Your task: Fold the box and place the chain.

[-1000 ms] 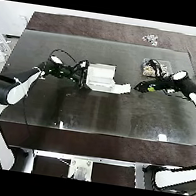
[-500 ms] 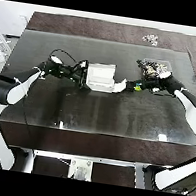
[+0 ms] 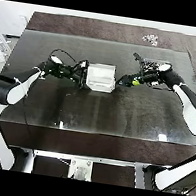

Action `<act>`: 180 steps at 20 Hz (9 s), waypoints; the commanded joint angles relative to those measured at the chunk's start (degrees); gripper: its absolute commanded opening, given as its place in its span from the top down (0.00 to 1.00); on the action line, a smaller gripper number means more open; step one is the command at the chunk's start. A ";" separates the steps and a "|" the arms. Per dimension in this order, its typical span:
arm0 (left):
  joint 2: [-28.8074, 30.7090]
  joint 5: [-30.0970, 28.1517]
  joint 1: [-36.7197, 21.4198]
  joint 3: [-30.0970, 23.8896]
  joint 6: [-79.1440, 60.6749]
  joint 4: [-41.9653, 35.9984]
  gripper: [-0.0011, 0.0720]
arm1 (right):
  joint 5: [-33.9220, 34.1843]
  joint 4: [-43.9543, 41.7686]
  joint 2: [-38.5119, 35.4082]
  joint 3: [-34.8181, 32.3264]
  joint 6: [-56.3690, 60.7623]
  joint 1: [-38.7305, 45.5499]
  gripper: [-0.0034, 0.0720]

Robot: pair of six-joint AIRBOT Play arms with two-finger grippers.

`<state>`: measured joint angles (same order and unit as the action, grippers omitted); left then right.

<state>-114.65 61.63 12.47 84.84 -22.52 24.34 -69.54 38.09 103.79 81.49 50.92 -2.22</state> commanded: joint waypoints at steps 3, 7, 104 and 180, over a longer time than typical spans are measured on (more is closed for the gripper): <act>0.02 -0.02 -0.02 0.02 -0.02 0.00 0.32 | -1.07 -2.16 0.04 0.57 0.52 -0.15 0.72; 0.02 -0.02 -0.02 0.02 0.00 0.00 0.32 | -1.09 -3.65 0.02 0.96 0.52 -0.15 0.72; 0.02 0.87 -0.02 0.02 -0.02 0.02 0.32 | -8.50 62.82 -1.84 26.51 53.48 -25.77 0.23; 0.02 1.01 -0.02 0.02 -0.02 0.00 0.32 | 0.68 56.68 -36.04 30.69 31.65 -27.91 0.94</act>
<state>-114.65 62.65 12.47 84.82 -22.52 24.34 -68.97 94.52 68.75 112.14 82.41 -25.26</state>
